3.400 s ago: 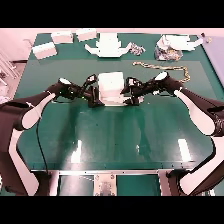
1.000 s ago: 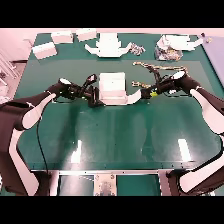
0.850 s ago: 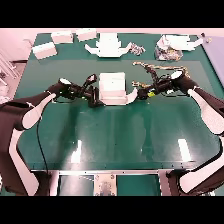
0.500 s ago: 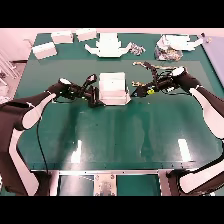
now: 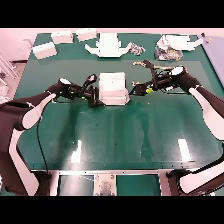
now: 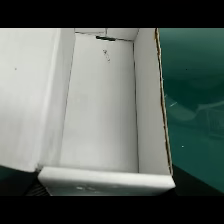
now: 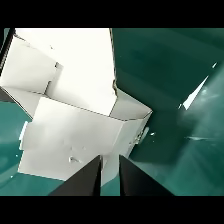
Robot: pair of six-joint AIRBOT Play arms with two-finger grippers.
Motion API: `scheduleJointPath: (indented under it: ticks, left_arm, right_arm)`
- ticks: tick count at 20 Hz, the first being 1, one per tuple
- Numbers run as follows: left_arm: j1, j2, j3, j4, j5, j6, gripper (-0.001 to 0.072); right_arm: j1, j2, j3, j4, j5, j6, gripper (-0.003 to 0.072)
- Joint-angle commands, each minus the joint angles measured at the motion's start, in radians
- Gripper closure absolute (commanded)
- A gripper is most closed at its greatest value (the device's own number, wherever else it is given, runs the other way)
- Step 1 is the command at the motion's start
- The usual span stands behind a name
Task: Fold the box and place the chain.
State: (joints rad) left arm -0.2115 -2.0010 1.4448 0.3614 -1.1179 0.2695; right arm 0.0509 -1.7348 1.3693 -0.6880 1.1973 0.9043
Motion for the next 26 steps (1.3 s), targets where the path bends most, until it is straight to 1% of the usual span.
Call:
scheduleJointPath:
  ticks: [1, 2, 3, 15, 18, 23, 24, 26]
  left_arm:
    - [0.0, 0.0, 0.0, -0.001, 0.0, 0.0, 0.0222]
    - [0.0, 0.0, 0.0, -0.002, 0.0, 0.0, 0.0222]
    - [0.0, 0.0, 0.0, -0.003, 0.0, 0.0, 0.0222]
    - [0.0, 0.0, 0.0, -0.003, -0.001, 0.0, 0.0222]
    - [0.0, 0.0, 0.0, -0.003, -0.001, 0.0, 0.0222]
    - [0.0, 0.0, 0.0, -0.003, -0.001, 0.0, 0.0222]
    - [0.0, 0.0, 0.0, -0.003, -0.001, 0.0, 0.0222]
    - [0.0, 0.0, 0.0, -0.003, -0.001, 0.0, 0.0222]
  right_arm:
    - [0.014, 0.001, 0.001, 0.013, -0.008, 0.001, 0.047]
    - [0.024, 0.001, 0.001, 0.011, -0.015, 0.001, 0.0401]
    - [0.034, 0.0, 0.0, 0.008, -0.021, 0.0, 0.0394]
    - [0.061, 0.001, 0.001, -0.001, -0.069, 0.005, 0.0394]
    - [0.071, 0.0, 0.001, -0.004, -0.101, 0.039, 0.0373]
    - [0.072, 0.001, 0.001, -0.005, -0.102, 0.05, 0.0372]
    - [0.072, 0.001, 0.001, -0.016, -0.101, 0.05, 0.0371]
    - [0.072, 0.002, 0.003, -0.089, -0.101, 0.099, 0.0346]
